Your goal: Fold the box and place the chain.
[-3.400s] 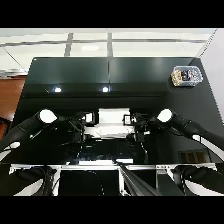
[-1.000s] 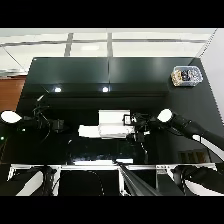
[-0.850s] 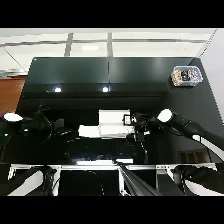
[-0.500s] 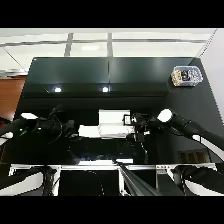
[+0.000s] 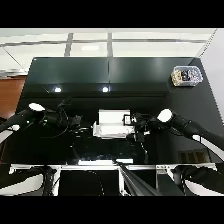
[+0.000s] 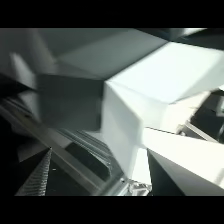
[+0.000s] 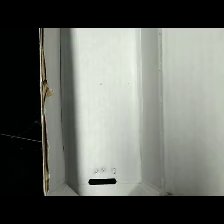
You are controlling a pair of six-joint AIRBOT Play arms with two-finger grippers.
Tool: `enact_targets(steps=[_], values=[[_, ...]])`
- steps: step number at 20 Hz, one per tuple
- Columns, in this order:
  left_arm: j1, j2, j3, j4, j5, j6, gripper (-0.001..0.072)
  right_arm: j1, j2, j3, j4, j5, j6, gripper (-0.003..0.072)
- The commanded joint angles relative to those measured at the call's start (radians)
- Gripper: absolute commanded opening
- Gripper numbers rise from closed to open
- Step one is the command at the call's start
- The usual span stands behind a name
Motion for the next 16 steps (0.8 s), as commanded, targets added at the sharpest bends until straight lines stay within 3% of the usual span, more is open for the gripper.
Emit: enact_targets(steps=[1, 4, 6, 8, 12, 13, 16], values=[[-0.027, -0.001, 0.031, -0.007, -0.051, 0.004, 0.0698, 0.0, 0.0, 0.0, 0.0, 0.0, 0.0, 0.0202], [-0.106, -0.001, 0.047, -0.005, -0.01, -0.045, 0.0671, 0.0, 0.0, 0.0, 0.0, 0.0, 0.0, 0.0201], [-0.162, -0.001, 0.077, 0.002, 0.009, -0.098, 0.0594, 0.0, 0.0, 0.0, 0.0, 0.0, 0.0, 0.0201], [-0.211, 0.0, 0.117, 0.007, 0.024, -0.162, 0.0593, 0.0, 0.0, 0.0, 0.0, 0.0, 0.0, 0.0202], [-0.308, 0.014, 0.209, 0.256, 0.068, -0.452, 0.0594, 0.0, 0.0, 0.0, 0.0, 0.0, 0.0, 0.0202], [-0.333, 0.018, 0.227, 0.282, 0.068, -0.481, 0.0593, 0.0, 0.0, 0.0, 0.0, 0.0, 0.0, 0.0202], [-0.387, 0.019, 0.256, 0.294, 0.072, -0.532, 0.0504, 0.0, 0.0, 0.0, 0.0, 0.0, 0.0, 0.0201]])
